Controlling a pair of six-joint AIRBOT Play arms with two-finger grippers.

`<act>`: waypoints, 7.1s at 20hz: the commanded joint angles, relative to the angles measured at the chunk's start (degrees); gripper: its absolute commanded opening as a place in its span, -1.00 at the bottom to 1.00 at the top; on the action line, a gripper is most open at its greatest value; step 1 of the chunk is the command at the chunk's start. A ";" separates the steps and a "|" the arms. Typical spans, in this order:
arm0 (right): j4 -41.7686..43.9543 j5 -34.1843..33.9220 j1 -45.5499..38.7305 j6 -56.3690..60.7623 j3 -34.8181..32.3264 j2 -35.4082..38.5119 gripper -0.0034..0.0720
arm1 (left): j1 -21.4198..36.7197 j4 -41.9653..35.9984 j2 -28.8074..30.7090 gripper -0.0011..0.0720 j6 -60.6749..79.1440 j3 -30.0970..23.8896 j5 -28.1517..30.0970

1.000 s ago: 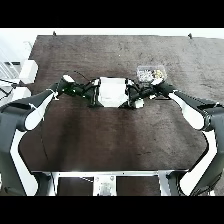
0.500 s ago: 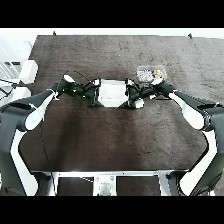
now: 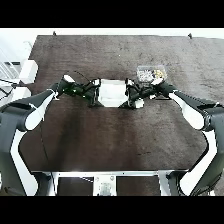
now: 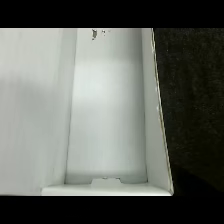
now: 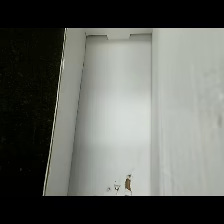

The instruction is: Fold the box and place the chain.

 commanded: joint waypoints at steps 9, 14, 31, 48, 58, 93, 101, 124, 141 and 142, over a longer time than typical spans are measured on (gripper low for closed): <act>0.02 0.02 0.09 0.02 -0.02 0.02 0.58 | 0.00 -0.04 0.00 -0.51 0.09 0.04 0.11; -0.07 0.04 -0.59 0.17 0.13 0.35 0.95 | 0.00 -0.04 0.00 -0.51 -0.07 0.04 -0.11; 3.82 7.91 -11.06 9.53 0.09 10.78 0.05 | 0.00 -0.04 0.00 -0.51 -1.66 0.04 0.52; 11.80 -15.67 -0.76 17.29 0.85 5.81 -0.88 | 0.00 -0.04 0.00 -0.51 -1.60 0.04 0.55; 8.96 -15.45 -0.76 20.06 2.60 3.26 -0.88 | 0.00 -0.17 0.00 -0.51 -1.60 0.04 0.55; -13.07 -10.60 1.27 10.34 -6.56 13.20 -0.05 | 0.00 -0.24 0.00 -0.51 -1.60 0.04 1.11; -9.79 -15.32 4.04 10.36 -6.58 11.67 -0.24 | 0.00 -0.24 0.00 -0.51 -1.60 0.04 1.16; -13.97 -18.49 3.89 10.03 -6.58 11.89 -0.71 | 0.00 -0.24 0.00 -0.51 -1.62 0.04 1.20; -18.12 -11.56 -16.06 68.43 -8.22 22.71 -0.88 | 0.00 -0.24 0.00 -0.51 -1.60 0.04 1.20; -18.16 -11.54 -16.50 69.79 -8.37 22.14 -0.88 | 0.00 -0.24 0.00 -0.51 -1.60 0.04 1.20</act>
